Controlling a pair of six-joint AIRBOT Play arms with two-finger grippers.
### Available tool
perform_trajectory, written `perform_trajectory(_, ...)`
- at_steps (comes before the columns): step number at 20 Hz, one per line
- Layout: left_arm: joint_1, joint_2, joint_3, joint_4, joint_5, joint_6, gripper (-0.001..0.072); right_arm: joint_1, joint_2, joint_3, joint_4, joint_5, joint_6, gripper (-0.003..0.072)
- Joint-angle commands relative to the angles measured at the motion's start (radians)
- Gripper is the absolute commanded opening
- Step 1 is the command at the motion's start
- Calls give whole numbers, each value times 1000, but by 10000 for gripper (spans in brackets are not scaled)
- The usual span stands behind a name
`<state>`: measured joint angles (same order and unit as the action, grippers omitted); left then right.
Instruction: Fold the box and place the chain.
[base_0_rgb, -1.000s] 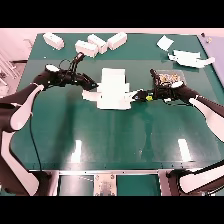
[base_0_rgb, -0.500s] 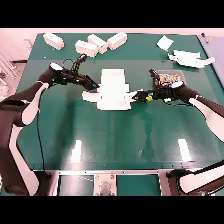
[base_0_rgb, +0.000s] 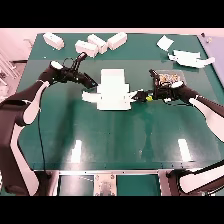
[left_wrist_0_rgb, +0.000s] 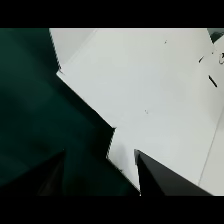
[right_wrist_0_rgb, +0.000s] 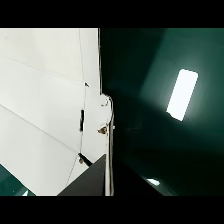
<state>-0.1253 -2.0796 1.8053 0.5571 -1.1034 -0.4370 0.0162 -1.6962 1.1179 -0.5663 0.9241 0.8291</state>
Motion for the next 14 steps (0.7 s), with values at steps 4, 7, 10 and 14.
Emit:
perform_trajectory(4, -5, -37, 3, -49, -41, -4, 509, 1, -1, 1, 8, 0, 1, 3)
perform_trajectory(7, -5, -55, 3, -118, -48, 2, 508, 1, -1, 1, 8, 0, 1, 3)
perform_trajectory(10, -5, -67, 3, -185, -63, 20, 508, 1, -1, 1, 8, 0, 1, 3)
perform_trajectory(14, -5, -74, 3, -233, -86, 25, 506, 1, -1, 1, 8, 0, 1, 3)
